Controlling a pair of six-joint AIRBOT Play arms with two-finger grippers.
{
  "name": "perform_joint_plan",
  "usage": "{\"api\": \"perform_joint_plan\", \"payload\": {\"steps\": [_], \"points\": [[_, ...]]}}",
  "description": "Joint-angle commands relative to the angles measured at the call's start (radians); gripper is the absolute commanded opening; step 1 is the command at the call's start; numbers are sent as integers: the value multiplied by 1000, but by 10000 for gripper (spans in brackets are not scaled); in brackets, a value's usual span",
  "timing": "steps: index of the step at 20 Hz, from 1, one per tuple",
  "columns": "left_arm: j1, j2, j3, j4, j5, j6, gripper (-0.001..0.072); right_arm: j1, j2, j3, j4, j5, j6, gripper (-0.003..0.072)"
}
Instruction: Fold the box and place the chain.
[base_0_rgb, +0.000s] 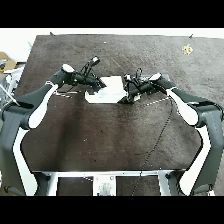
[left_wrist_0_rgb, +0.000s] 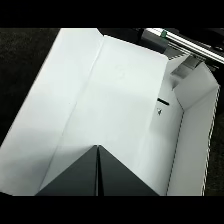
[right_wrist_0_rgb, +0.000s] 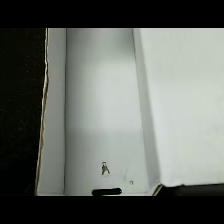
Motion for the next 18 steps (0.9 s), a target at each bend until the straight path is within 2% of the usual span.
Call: {"api": "perform_joint_plan", "payload": {"steps": [1,4,7,9,11,12,13,14,18], "points": [[2,20,10,-4,10,0,9,0,0,1,-1,0,0,442],[10,84,40,0,-16,0,9,0,0,1,-1,0,0,442],[51,192,65,5,-76,0,9,0,0,1,-1,0,0,442],[89,249,65,24,-171,0,10,0,0,1,-1,0,0,442],[102,257,64,147,-314,2,12,0,0,1,-1,0,0,442],[97,249,53,240,-369,12,165,0,0,1,-1,1,0,442],[88,242,26,301,-377,27,506,0,0,1,-1,0,0,442],[80,237,-11,330,-339,27,615,0,0,1,-1,0,0,442],[47,235,-179,320,-115,206,617,0,0,1,-1,0,0,442]]}}
